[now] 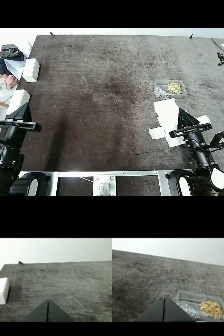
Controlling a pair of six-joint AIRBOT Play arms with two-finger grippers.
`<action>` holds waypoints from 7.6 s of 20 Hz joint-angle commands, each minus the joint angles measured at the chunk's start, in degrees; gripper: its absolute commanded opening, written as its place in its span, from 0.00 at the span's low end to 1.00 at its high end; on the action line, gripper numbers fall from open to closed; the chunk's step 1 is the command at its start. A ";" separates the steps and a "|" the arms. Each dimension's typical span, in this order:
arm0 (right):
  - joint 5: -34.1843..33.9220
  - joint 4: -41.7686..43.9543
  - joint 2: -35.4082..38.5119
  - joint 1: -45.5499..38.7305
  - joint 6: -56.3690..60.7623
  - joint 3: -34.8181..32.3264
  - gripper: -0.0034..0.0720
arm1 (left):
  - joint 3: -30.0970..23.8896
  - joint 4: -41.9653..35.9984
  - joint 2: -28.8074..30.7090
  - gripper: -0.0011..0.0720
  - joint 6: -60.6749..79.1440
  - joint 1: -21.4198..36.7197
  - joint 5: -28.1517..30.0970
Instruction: Fold the box and place the chain.
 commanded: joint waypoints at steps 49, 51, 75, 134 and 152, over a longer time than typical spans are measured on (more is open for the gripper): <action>75.49 -63.63 -106.49 -47.10 43.10 89.90 0.83 | -0.02 0.02 0.02 0.03 0.00 -0.04 0.00; 75.78 -63.89 -108.65 -47.08 42.99 91.14 0.83 | -0.02 0.02 0.02 0.03 0.00 -0.04 0.04; 81.72 -65.02 -113.28 -49.31 37.31 86.25 0.61 | -0.02 0.02 0.02 0.03 0.00 -0.04 -0.02; 34.21 -7.80 -92.02 5.07 18.62 45.11 0.02 | 31.93 8.63 -56.98 0.78 -5.97 -0.04 -35.52; 32.48 -7.85 -92.06 5.09 18.38 45.11 0.02 | 94.79 36.92 -112.37 0.78 -40.87 -9.31 -64.39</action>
